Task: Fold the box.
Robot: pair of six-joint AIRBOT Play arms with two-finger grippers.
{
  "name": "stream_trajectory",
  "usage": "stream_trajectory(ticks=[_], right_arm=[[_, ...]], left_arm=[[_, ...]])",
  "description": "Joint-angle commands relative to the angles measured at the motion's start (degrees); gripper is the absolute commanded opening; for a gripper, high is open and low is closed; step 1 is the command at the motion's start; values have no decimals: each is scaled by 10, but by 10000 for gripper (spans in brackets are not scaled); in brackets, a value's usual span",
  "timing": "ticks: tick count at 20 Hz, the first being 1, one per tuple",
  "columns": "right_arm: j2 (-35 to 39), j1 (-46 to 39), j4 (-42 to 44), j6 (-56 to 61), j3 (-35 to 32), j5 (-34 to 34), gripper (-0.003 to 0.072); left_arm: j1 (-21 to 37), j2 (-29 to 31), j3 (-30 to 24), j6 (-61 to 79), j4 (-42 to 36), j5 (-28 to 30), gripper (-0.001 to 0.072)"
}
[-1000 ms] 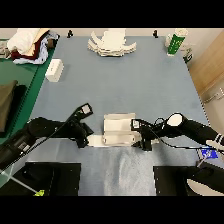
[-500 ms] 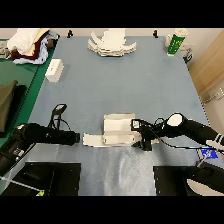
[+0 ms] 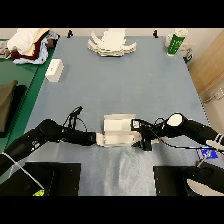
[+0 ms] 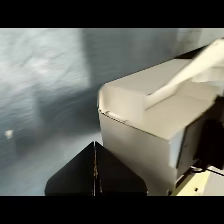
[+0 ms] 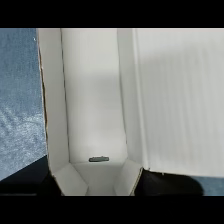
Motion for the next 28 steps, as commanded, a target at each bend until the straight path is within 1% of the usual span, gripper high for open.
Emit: stream_trajectory(ticks=[1,4,5,6,7,9,11,14,15,17,19,21,22,24,25,28], right_arm=[[0,0,0,0,0,0,452],[0,0,0,0,0,0,453],[0,0,0,0,0,0,452],[0,0,0,0,0,0,452],[0,0,0,0,0,0,452],[0,0,0,0,0,0,452],[0,0,0,0,0,0,452],[0,0,0,0,0,0,452],[0,0,0,0,0,0,452],[0,0,0,0,0,0,452],[0,0,0,0,0,0,452],[0,0,0,0,0,0,452],[0,0,0,0,0,0,452],[0,0,0,0,0,0,452],[0,0,0,0,0,0,452],[0,0,0,0,0,0,452]], left_arm=[[-17,11,21,20,-39,19,15],[-16,22,26,-5,-37,13,18],[-16,22,26,-13,-35,9,30],[-16,22,26,-14,-35,6,254],[-16,22,26,-24,-35,5,411],[-16,22,26,-24,-35,8,409],[-16,22,26,-24,-35,25,410],[-17,15,26,-25,-40,27,411],[-19,9,31,-28,-39,14,408],[-37,-4,56,-83,-12,18,399],[-80,-20,90,-173,65,26,399],[-145,-46,125,-283,169,25,399],[-179,-62,141,-360,228,25,399],[-234,-94,175,-477,314,20,399],[-256,-111,193,-523,353,7,399],[-307,-170,258,-647,465,-63,398]])
